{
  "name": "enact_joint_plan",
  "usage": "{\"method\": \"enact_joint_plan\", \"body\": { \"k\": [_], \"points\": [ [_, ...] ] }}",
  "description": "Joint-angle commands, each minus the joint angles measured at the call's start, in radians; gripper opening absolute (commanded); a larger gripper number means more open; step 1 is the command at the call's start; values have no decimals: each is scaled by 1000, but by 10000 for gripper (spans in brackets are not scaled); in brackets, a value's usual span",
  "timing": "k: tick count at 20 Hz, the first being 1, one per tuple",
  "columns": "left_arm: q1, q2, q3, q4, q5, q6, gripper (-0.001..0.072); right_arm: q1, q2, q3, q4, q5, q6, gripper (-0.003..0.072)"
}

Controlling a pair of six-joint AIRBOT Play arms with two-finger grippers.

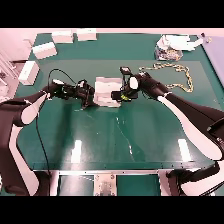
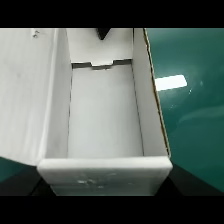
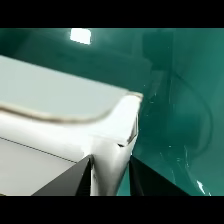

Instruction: Fold the box and place the chain.

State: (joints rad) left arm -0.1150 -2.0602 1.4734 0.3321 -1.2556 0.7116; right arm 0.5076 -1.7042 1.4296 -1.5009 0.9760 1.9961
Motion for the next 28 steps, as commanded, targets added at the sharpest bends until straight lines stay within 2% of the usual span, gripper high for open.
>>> {"method": "enact_joint_plan", "body": {
  "k": [1, 4, 6, 9, 16, 17, 21, 22, 24, 28],
  "points": [
    [0, 0, 0, 0, -1, 0, 469, 2, -8, 2, -11, -2, 77, 273],
    [0, 0, 0, 0, -1, 0, 469, 2, -17, 3, -11, 1, 108, 270],
    [0, 0, 0, 0, 0, 0, 469, 4, -26, 14, -15, 1, 119, 230],
    [0, 0, 0, 0, -1, 0, 469, 12, -43, 42, -15, 1, 126, 218],
    [0, 0, 0, 0, 0, 0, 469, 31, -80, 74, -16, 33, 143, 118],
    [0, 0, 0, 0, -1, 0, 469, 31, -80, 74, -16, 50, 143, 23],
    [0, 0, 0, 0, 0, 0, 468, 37, -79, 76, -19, 73, 143, 12],
    [0, 0, 0, 0, 0, 0, 469, 37, -79, 76, -19, 74, 143, 16],
    [0, 0, 0, 0, -1, 0, 469, 37, -76, 76, -20, 89, 147, 257],
    [0, 0, 0, 0, 0, 0, 468, 37, -42, 76, -61, 92, 148, 319]
  ]
}}
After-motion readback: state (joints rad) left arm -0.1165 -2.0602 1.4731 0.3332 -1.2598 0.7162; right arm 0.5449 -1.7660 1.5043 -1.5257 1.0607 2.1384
